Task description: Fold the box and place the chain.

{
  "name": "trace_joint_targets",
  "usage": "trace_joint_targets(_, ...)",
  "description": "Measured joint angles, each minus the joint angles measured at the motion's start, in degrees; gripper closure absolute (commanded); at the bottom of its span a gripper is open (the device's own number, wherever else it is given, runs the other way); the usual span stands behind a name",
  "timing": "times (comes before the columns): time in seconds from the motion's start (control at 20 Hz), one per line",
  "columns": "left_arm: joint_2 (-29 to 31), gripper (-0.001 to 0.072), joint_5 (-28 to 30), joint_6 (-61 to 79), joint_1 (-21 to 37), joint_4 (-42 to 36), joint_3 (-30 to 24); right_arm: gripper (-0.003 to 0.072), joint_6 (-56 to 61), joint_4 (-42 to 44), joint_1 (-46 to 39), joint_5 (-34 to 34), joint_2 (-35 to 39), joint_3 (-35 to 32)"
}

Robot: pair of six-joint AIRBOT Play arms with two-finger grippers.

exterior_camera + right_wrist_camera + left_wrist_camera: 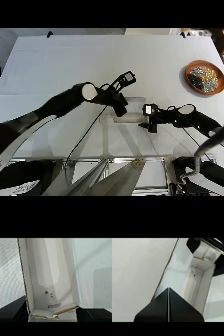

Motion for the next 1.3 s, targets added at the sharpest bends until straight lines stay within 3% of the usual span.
trace_joint_targets(0.3, 7.0, 0.0706, -14.8, 3.9, 0.0, 10.8, 0.0, 0.033, 0.0, 0.0, 0.0, 0.0, 0.0, 0.0)
trace_joint_targets(0.65, 3.1, 0.0698, -21.0, 6.3, 0.0, 13.6, -0.5, 0.033, 0.0, 0.0, 0.0, -0.1, 0.0, 0.0)
trace_joint_targets(0.7, 2.1, 0.0668, -21.1, 6.3, 0.1, 13.7, -0.6, 0.033, 0.0, 0.0, 0.0, -0.1, 0.0, 0.0)
trace_joint_targets(0.9, 0.1, 0.0383, -19.3, 9.4, 1.6, 13.9, -3.9, 0.033, 0.0, 0.0, 0.0, -0.1, 0.0, 0.0)
trace_joint_targets(1.3, -0.7, 0.0365, -9.0, 26.1, 5.2, 9.3, -11.3, 0.033, 0.0, 0.1, 0.0, -0.1, 0.0, 0.0)
